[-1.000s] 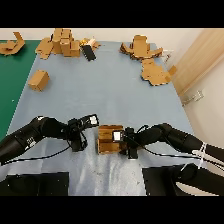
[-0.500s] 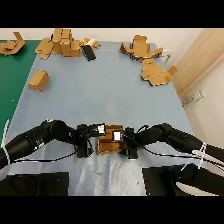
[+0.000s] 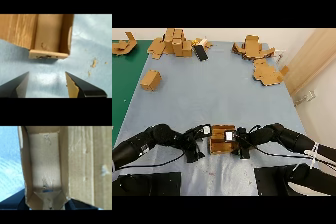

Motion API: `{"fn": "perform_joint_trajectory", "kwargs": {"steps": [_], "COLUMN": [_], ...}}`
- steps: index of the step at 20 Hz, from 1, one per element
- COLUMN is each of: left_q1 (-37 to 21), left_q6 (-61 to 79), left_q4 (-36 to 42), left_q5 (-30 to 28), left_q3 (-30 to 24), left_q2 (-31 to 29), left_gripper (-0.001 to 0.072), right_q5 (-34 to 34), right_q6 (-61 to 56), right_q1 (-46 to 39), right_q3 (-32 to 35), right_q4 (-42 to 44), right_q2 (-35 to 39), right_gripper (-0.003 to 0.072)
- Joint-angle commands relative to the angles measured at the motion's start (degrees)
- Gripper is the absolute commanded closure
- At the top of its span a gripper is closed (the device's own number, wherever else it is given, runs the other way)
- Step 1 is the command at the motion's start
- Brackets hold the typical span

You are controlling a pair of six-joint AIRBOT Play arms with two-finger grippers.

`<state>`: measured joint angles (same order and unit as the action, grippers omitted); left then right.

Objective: Fold the box.

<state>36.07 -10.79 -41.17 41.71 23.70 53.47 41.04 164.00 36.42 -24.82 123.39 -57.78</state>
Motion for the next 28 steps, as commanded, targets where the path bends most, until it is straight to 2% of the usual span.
{"fn": "perform_joint_trajectory", "kwargs": {"steps": [1,6,18,28], "left_q1": [-2.32,-1.77,-1.77,-1.75], "left_q6": [22.27,23.17,23.28,25.40], "left_q4": [19.17,22.16,22.29,22.29], "left_q5": [-3.58,-8.57,-4.07,-5.29], "left_q3": [-7.56,-7.58,-6.97,-4.50], "left_q2": [-4.26,-4.07,-1.46,3.74], "left_gripper": [0.0023,0.0023,0.0023,0.0022], "right_q5": [-0.02,-0.02,-0.02,-0.02], "right_q6": [-0.02,-0.02,-0.02,-0.02], "right_q1": [0.00,0.00,0.00,0.00], "right_q3": [0.02,0.02,0.02,0.02], "right_q4": [0.00,0.00,0.00,0.00], "right_q2": [-0.02,-0.02,-0.02,-0.02], "right_gripper": [0.0218,0.0217,0.0217,0.0218]}}
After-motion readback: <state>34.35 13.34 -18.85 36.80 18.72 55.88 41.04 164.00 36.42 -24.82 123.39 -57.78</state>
